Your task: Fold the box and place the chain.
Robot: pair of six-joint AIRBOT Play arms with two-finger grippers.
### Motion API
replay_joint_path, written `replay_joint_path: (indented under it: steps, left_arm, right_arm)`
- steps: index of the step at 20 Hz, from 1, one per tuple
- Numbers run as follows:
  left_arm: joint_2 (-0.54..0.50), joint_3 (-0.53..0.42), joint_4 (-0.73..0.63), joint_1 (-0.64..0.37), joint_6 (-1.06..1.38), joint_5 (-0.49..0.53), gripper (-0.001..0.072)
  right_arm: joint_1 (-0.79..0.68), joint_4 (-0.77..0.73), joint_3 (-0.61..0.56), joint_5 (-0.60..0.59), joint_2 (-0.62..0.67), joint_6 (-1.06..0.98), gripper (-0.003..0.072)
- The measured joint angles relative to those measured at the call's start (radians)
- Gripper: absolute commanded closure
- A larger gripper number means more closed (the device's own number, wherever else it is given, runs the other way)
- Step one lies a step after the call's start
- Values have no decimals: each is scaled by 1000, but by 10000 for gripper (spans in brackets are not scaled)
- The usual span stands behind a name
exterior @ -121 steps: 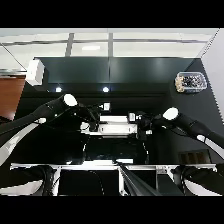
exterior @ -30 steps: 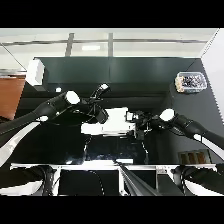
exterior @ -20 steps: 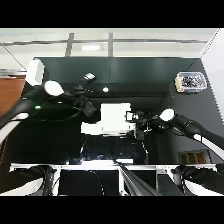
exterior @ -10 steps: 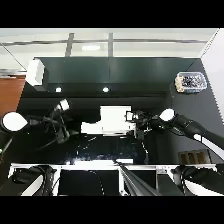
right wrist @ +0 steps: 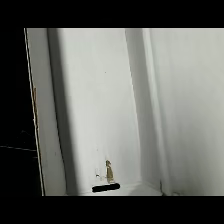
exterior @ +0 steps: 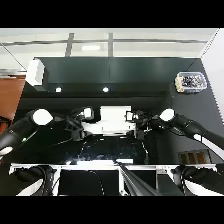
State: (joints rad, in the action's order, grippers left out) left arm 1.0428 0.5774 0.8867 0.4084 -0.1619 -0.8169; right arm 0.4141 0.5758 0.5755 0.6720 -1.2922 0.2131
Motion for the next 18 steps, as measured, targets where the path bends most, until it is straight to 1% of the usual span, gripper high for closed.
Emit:
replay_joint_path:
  steps: [4, 6, 8, 13, 14, 15, 18]
  left_arm:
    - [105, 71, -40, 23, 0, 16, 17]
    - [133, 95, -34, 35, -10, -6, 26]
    - [158, 109, -3, 48, -14, -29, 27]
    - [201, 122, 79, 60, -21, -48, 32]
    - [205, 123, 86, 63, -21, -47, 51]
    - [207, 125, 87, 65, -21, -45, 102]
    - [212, 126, 68, 72, -22, -39, 106]
  right_arm:
    - [0, 0, 0, 0, 0, 0, 593]
    - [0, 0, 0, 0, 0, 0, 594]
    - [0, 0, 0, 0, 0, 0, 594]
    - [0, 0, 0, 1, 0, 0, 594]
    - [0, 0, 0, 1, 0, 0, 594]
    - [0, 0, 0, 1, 0, 0, 594]
    - [0, 0, 0, 1, 0, 0, 594]
